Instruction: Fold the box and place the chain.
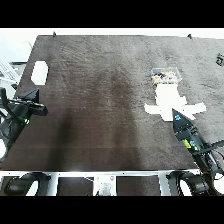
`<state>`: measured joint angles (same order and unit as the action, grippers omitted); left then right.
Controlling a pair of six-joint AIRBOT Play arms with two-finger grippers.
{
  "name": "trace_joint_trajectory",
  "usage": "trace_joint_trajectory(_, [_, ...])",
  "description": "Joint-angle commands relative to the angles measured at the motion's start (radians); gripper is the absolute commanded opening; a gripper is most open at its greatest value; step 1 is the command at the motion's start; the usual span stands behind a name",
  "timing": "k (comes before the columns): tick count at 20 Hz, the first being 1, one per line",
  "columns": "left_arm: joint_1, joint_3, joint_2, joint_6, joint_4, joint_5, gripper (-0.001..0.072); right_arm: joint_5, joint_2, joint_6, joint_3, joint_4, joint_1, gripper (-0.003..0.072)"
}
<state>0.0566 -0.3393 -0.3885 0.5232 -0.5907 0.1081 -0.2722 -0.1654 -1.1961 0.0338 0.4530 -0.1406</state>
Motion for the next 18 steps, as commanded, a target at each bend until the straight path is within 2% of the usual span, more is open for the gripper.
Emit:
trace_joint_trajectory(1, [0.000,0.000,-0.001,0.000,-0.001,0.002,0.0019,0.000,-0.001,0.000,-0.003,0.000,0.000,0.0006])
trace_joint_trajectory(6, [0.000,-0.001,-0.001,0.000,0.000,0.005,0.0019,0.002,-0.001,-0.001,-0.002,-0.001,-0.001,0.0007])
trace_joint_trajectory(7, [0.000,-0.001,0.000,0.000,-0.001,0.004,0.0019,0.033,-0.001,0.007,0.003,0.000,0.000,0.0010])
trace_joint_trajectory(8, [0.000,-0.001,0.000,0.000,-0.001,0.004,0.0019,0.074,-0.001,0.061,0.011,0.003,0.000,0.0120])
trace_joint_trajectory(9, [0.000,-0.001,0.000,0.000,-0.001,0.004,0.0019,0.087,-0.001,0.201,0.038,0.013,0.000,0.0338])
trace_joint_trajectory(10, [0.000,-0.001,0.000,0.000,-0.001,0.005,0.0019,0.093,0.002,0.343,0.071,0.037,0.000,0.0346])
trace_joint_trajectory(11, [0.000,-0.001,0.000,-0.001,-0.001,0.004,0.0019,0.126,0.007,0.431,0.096,0.057,0.001,0.0305])
trace_joint_trajectory(14, [0.000,-0.001,0.000,0.000,-0.001,0.004,0.0020,0.305,0.074,0.529,0.137,0.083,0.027,0.0295])
trace_joint_trajectory(18, [0.000,-0.001,0.000,0.000,-0.001,0.004,0.0019,0.318,0.308,0.627,0.187,0.083,0.188,0.0293])
